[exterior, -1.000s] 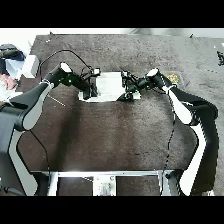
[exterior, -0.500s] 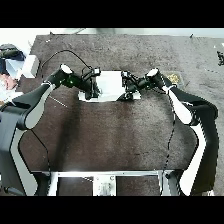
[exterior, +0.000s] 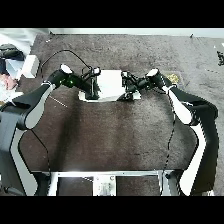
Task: Fold the box and place the chain.
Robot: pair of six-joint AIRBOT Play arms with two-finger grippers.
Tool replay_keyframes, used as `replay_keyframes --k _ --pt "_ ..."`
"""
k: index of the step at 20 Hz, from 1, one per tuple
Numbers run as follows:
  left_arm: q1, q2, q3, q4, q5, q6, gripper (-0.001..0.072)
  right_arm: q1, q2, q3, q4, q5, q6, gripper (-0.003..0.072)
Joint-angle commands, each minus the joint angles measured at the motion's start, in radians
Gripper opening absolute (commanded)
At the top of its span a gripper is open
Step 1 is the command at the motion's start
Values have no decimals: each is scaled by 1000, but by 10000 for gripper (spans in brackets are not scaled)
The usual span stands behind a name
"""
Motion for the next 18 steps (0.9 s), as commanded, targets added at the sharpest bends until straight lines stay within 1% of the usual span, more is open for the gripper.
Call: replay_keyframes --k 1,3,4,5,7,9,10,13,16,18 --pt "0 -1 0 5 -2 5 616 1 0 0 1 0 0 470" --pt "0 -1 0 7 -2 5 614 1 0 0 1 0 1 470" --pt "3 -1 0 7 -3 3 595 1 0 0 1 0 0 470" --pt "6 -1 0 10 -3 2 451 1 0 0 1 0 1 470" --pt "26 -1 0 10 -23 -1 207 1 0 0 1 0 1 470" --pt "57 0 0 10 -79 -5 27 1 0 0 1 0 1 470" --pt "69 0 1 9 -110 -7 13 1 0 0 1 0 1 470" --pt "92 12 23 10 -180 -106 10 1 0 0 1 0 1 470" --pt "111 94 23 18 -174 -228 7 1 0 0 1 0 1 470" --pt "138 159 21 22 -159 -365 6 1 0 0 1 0 1 470"
